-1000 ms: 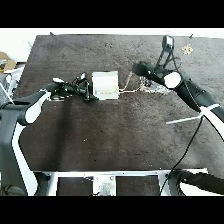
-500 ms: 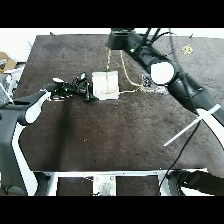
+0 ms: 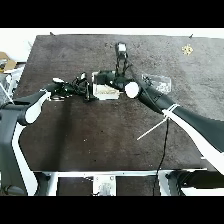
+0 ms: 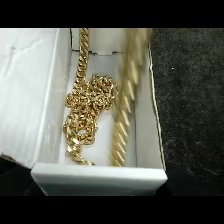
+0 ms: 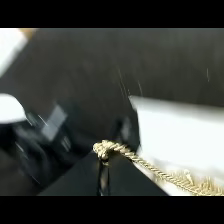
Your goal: Fold the box and place the chain.
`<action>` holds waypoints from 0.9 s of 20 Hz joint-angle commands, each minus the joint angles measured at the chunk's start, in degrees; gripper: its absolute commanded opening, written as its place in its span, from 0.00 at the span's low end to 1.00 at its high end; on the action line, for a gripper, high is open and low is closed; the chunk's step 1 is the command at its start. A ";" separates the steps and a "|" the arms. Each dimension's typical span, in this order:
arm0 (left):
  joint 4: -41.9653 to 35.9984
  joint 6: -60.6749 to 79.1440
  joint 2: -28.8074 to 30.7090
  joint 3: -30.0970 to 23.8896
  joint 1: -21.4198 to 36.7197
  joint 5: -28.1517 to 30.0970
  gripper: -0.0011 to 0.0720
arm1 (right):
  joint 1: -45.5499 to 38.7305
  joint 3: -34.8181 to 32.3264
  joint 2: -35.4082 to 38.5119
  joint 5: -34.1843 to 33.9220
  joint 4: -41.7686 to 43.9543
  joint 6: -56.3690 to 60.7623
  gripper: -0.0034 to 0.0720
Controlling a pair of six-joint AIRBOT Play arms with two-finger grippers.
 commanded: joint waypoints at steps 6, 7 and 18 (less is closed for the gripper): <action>-0.02 0.02 0.02 -0.02 0.04 0.02 0.40 | -9.79 -2.51 2.21 15.47 -6.80 1.33 0.28; -0.02 0.02 0.02 -0.02 0.04 0.02 0.40 | -11.63 -2.62 3.08 17.29 -8.48 1.51 0.24; 0.00 0.02 0.02 -0.02 0.04 0.02 0.40 | -27.06 -11.58 -2.03 11.32 -9.70 12.39 0.34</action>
